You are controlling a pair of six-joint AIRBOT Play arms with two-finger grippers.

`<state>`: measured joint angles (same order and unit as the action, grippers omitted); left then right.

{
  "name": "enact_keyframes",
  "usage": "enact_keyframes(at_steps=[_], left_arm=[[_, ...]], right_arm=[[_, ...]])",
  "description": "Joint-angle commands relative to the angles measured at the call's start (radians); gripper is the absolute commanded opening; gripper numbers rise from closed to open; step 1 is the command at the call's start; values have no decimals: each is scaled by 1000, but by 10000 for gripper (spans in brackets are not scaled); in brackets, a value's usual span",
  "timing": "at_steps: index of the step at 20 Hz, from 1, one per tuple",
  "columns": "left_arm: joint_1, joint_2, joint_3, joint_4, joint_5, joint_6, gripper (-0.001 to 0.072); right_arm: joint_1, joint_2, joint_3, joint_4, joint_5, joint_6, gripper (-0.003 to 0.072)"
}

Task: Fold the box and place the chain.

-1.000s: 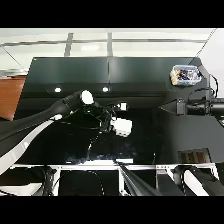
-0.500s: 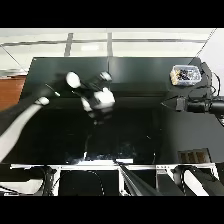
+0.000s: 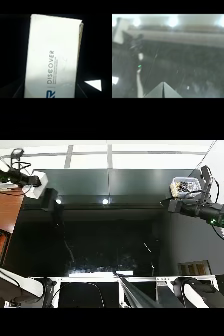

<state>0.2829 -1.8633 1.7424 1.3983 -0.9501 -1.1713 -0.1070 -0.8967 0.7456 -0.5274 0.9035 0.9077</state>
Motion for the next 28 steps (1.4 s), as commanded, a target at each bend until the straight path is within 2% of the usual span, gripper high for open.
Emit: enact_keyframes(at_steps=[1, 4, 5, 6, 7, 10, 12, 13, 14, 15, 16, 18, 19, 22, 24, 26, 28], left_arm=[[61, -166, 187, 5, 12, -84, 360], [56, -279, 304, -61, -17, -153, 360], [50, -289, 320, -90, -16, -153, 424], [42, -286, 322, -89, -6, -153, 673], [35, -277, 327, -79, -8, -159, 712], [28, -179, 341, 39, -50, -253, 711], [31, -85, 341, 55, -119, -362, 706], [31, -40, 341, 51, -186, -436, 600], [27, -2, 340, 35, -265, -455, 274], [15, 42, 317, 0, -330, -431, 41], [-5, 90, 272, -32, -364, -397, 27], [-73, 213, 119, -85, -350, -337, 27], [-124, 302, -4, -92, -288, -295, 27], [-271, 589, -467, -45, 14, -260, 27], [-331, 765, -759, 13, 196, -259, 29], [-341, 887, -938, 10, 290, -249, 29], [-337, 948, -1011, 7, 293, -249, 29]], right_arm=[[49, -1, 1, 1, -146, 29, 12], [49, -1, 1, 6, -149, 29, 12], [49, -1, 1, 6, -149, 32, 12], [49, -1, 1, 6, -149, 39, 12], [49, -1, 1, 6, -148, 44, 12], [49, -1, 1, 5, -136, 46, 12], [60, -2, 1, -36, -150, 45, 12], [77, -7, 1, -77, -170, 47, 12], [93, -18, 1, -104, -185, 47, 12], [108, -33, 1, -125, -193, 61, 12], [116, -56, 1, -155, -193, 84, 12], [115, -111, 1, -245, -187, 149, 12], [115, -135, 1, -289, -193, 171, 12], [110, -173, 1, -446, -256, 172, 11], [101, -173, 1, -503, -248, 172, 12], [101, -173, 1, -502, -246, 172, 12], [101, -173, 1, -502, -246, 172, 12]])
